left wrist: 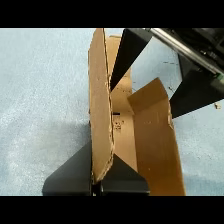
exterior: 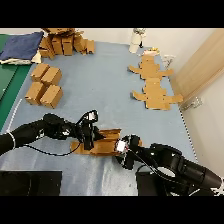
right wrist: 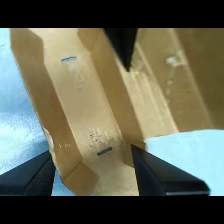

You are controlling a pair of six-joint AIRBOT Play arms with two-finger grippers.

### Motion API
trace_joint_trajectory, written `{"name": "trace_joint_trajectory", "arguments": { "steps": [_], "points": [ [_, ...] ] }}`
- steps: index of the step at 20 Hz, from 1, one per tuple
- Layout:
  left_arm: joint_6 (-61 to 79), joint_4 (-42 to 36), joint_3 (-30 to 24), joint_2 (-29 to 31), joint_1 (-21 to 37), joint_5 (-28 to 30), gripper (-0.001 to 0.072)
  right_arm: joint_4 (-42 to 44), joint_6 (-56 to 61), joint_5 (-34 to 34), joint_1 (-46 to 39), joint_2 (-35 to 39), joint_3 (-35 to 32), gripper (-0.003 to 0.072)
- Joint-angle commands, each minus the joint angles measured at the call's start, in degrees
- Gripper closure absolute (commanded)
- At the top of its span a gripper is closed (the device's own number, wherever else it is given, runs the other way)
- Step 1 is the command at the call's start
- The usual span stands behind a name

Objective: Fold the box.

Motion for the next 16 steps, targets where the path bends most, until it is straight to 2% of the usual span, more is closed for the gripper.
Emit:
{"name": "trace_joint_trajectory", "arguments": {
  "steps": [1, 5, 11, 13, 16],
  "points": [
    [0.0, 0.0, 0.0, 0.0, 0.0, 0.0, 0.0698, -2.2, 0.0, 1.6, -1.0, 2.5, 0.5, -0.0027],
    [0.0, 0.0, 0.0, 0.0, 0.0, 0.0, 0.0698, -2.3, 0.0, 2.6, -1.3, 2.8, 0.5, -0.0027],
    [0.0, 0.0, 0.0, 0.0, 0.0, 0.0, 0.0698, -3.1, -1.5, 0.0, -2.4, 2.7, 0.5, -0.0028],
    [0.0, 0.0, 0.0, 0.0, 0.0, 0.0, 0.0698, 0.6, -6.4, -0.2, -4.3, 2.6, 0.5, -0.0028],
    [0.0, 0.0, 0.0, 0.0, 0.0, 0.0, 0.0698, 14.9, -21.7, 0.2, -10.6, 2.4, 0.5, -0.0028]
  ]
}}
